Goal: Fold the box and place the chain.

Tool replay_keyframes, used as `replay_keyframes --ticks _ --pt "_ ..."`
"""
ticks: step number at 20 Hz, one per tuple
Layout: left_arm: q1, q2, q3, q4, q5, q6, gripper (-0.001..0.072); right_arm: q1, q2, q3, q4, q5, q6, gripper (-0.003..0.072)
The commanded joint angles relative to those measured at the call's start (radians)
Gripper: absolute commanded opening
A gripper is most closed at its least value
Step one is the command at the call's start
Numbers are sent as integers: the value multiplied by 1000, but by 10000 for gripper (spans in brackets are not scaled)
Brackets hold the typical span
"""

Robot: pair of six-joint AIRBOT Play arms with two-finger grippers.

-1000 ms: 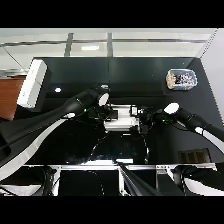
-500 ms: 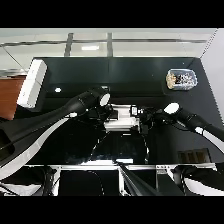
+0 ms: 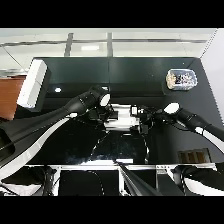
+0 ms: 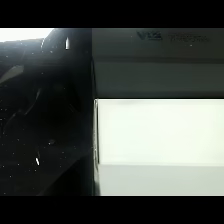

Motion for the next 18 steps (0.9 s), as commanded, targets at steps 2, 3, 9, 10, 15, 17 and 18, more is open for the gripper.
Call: replay_keyframes --ticks 2,3,9,10,15,17,18 --pt "0 -1 1 14 -7 -5 29 1 0 0 -1 2 -1 110" --pt "-1 -1 1 3 -3 15 30 1 0 0 -1 2 -1 110" --pt "0 -1 1 -35 -7 33 30 1 0 0 -1 2 -1 109" --pt "1 -1 1 -35 -7 33 30 1 0 0 0 2 -1 109" --pt "2 -1 1 -31 -34 34 30 -2 41 23 -88 16 212 720" --pt "2 -1 1 -31 -33 33 30 -14 110 25 -198 47 260 720" --pt "2 -1 1 -31 -32 33 30 -21 137 25 -232 73 262 720"
